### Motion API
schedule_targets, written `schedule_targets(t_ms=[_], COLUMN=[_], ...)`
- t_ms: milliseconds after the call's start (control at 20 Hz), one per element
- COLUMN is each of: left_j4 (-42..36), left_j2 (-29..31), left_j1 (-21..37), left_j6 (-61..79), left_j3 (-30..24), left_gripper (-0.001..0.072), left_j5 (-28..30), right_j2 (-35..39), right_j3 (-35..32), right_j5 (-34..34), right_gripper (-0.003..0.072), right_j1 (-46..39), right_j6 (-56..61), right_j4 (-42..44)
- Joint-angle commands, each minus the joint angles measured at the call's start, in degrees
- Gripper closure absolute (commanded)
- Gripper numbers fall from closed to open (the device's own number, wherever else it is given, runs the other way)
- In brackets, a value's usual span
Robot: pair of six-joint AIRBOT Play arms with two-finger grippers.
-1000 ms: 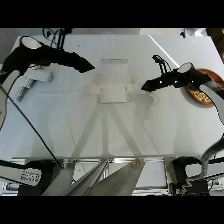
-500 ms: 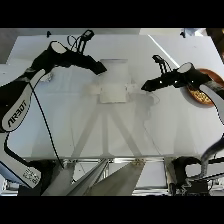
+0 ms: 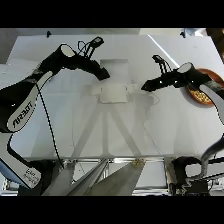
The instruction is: Fold the box and place the chain.
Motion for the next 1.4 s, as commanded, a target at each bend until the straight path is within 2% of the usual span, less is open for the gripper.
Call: schedule_targets(t_ms=[0, 50, 100, 150, 400, 1350], left_j4=[0.5, 0.5, 0.5, 0.5, 0.5, 0.5], left_j2=[0.0, 0.0, 0.0, 0.0, 0.0, 0.0], left_j1=[-0.1, -0.1, -0.1, -0.1, -0.1, 0.0], left_j6=[3.7, 4.7, 5.6, 6.4, 9.8, 10.0], left_j3=[0.1, 0.1, 0.1, 0.1, 0.1, 0.1], left_gripper=[0.0169, 0.0224, 0.0225, 0.0269, 0.0694, 0.0696], left_j5=[-4.2, -4.7, -4.9, -5.2, -5.5, -5.4], right_j2=[0.0, 0.0, 0.0, 0.0, 0.0, 0.0], right_j3=[0.0, 0.0, 0.0, 0.0, 0.0, 0.0], right_j5=[0.0, 0.0, 0.0, 0.0, 0.0, 0.0], right_gripper=[0.0672, 0.0672, 0.0672, 0.0672, 0.0672, 0.0672], right_j1=[0.1, 0.1, 0.1, 0.1, 0.1, 0.1], right_j6=[0.0, 0.0, 0.0, 0.0, 0.0, 0.0], right_j4=[0.0, 0.0, 0.0, 0.0, 0.0, 0.0])
